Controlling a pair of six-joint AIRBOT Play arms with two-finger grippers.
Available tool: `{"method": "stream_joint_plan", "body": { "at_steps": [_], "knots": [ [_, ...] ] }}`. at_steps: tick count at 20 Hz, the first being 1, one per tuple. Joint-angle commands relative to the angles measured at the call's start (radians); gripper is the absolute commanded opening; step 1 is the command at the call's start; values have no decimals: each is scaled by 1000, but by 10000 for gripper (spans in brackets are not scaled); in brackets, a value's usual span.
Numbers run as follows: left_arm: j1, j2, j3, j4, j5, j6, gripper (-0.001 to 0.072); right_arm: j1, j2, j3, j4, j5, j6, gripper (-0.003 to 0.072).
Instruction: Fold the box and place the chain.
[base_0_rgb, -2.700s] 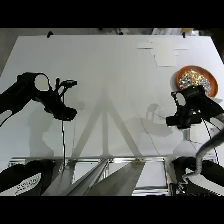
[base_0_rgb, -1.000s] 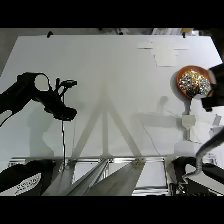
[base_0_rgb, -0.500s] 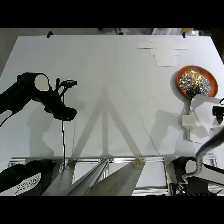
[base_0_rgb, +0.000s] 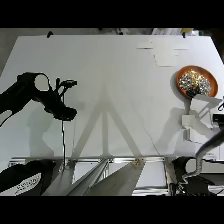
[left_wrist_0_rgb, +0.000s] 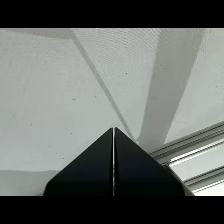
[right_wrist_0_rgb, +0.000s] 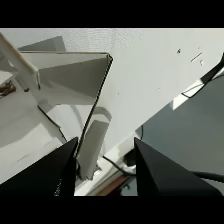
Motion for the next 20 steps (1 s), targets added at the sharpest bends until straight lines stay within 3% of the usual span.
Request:
{"method": "stream_joint_plan", "body": {
  "at_steps": [1,3,5,6,10,14,20],
  "knots": [
    [1,0,0,0,0,0,10,-24,-33,0,27,-65,14,271],
    [1,0,0,0,0,0,10,-2,-33,0,35,-92,1,220],
    [1,0,0,0,0,0,10,34,-33,0,34,-88,-23,46],
    [1,0,0,0,0,0,10,52,-30,0,35,-79,-24,17],
    [1,0,0,0,0,0,10,172,48,0,50,-47,-67,16],
    [1,0,0,0,0,0,10,319,222,-10,270,-59,-117,16],
    [1,0,0,4,2,22,10,585,515,-269,605,-246,-103,16]
  ]
}}
